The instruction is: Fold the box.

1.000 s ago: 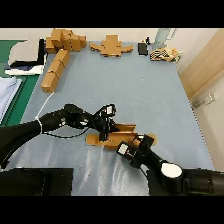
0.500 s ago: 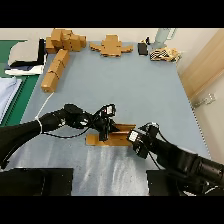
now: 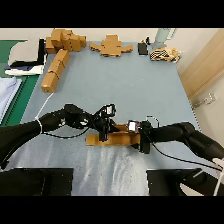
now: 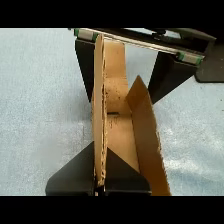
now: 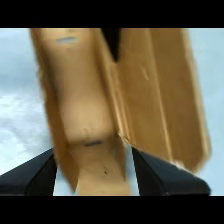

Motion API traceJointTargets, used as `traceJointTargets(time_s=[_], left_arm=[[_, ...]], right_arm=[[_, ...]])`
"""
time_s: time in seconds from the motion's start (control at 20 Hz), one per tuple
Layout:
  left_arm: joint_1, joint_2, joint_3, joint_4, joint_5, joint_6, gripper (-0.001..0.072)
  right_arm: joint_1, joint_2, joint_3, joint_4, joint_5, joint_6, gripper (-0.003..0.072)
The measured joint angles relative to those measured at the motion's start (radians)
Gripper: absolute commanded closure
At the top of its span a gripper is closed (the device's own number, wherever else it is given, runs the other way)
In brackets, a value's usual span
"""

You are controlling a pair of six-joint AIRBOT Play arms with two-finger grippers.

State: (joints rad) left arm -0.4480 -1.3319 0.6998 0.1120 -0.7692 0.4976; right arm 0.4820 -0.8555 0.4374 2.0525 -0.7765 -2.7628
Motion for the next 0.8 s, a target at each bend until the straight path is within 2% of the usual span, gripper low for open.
traceJointTargets(time_s=[0.25,0.55,0.8], left_arm=[[0.0,0.0,0.0,0.0,-0.001,0.0,0.0698],[0.0,0.0,-0.001,0.001,-0.001,0.0,0.0698],[0.0,0.0,-0.001,-0.001,0.001,0.0,0.0698]], right_arm=[[-0.042,-0.047,0.019,0.104,-0.048,-0.113,-0.0022],[-0.05,-0.058,0.023,0.127,-0.084,-0.144,-0.0021],[-0.051,-0.115,0.024,0.127,-0.054,-0.155,-0.0013]])
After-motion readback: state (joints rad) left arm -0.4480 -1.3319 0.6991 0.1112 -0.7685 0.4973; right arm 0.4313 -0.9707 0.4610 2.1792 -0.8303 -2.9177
